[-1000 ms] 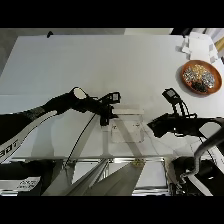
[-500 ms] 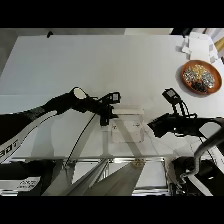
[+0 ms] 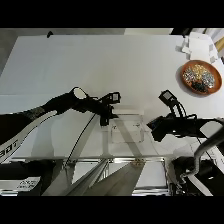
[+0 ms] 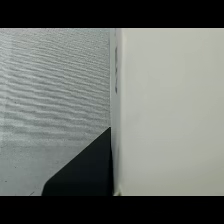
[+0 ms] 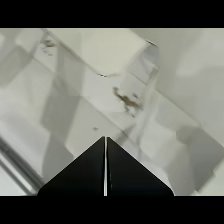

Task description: Fold the box and place the chain.

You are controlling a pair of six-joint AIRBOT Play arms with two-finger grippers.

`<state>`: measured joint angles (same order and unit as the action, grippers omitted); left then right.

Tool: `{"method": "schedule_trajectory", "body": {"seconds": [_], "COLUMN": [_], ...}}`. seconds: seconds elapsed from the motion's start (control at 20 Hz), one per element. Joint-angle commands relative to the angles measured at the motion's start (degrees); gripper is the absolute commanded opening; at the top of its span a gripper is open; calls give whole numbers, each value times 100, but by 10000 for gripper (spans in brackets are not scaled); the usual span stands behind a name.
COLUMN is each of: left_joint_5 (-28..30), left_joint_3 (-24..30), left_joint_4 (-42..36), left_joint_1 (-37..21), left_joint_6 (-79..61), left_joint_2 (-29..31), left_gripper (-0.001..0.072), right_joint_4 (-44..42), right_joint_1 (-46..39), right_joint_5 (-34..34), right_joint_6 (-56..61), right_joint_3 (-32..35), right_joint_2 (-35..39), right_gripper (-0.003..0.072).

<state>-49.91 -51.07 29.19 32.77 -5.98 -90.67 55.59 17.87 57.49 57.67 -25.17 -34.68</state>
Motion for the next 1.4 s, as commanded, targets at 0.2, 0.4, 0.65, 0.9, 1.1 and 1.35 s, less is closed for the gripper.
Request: {"method": "schedule_trajectory", "body": {"seconds": [0.2,0.4,0.65,0.9,1.1,1.35], "left_joint_5": [-2,-2,-2,-2,-2,-2], "left_joint_3": [0,0,0,0,0,0], "left_joint_4": [0,0,0,0,0,0], "left_joint_1": [4,4,4,7,7,7], "left_joint_6": [-2,-2,-2,-2,-2,-2], "left_joint_2": [-2,-2,-2,-2,-2,-2], "left_gripper": [12,12,12,12,12,12], "right_joint_4": [-501,-37,-35,-85,-31,-118], "right_joint_1": [4,4,4,4,4,33], "right_joint_5": [656,866,1084,581,643,13], "right_joint_6": [-2754,-2750,-2754,-3134,-4706,-5180], "right_joint_3": [-4,-4,-4,-4,-2,372], "right_joint_2": [0,2,2,-13,-229,-597], "right_gripper": [13,14,14,108,247,544]}}
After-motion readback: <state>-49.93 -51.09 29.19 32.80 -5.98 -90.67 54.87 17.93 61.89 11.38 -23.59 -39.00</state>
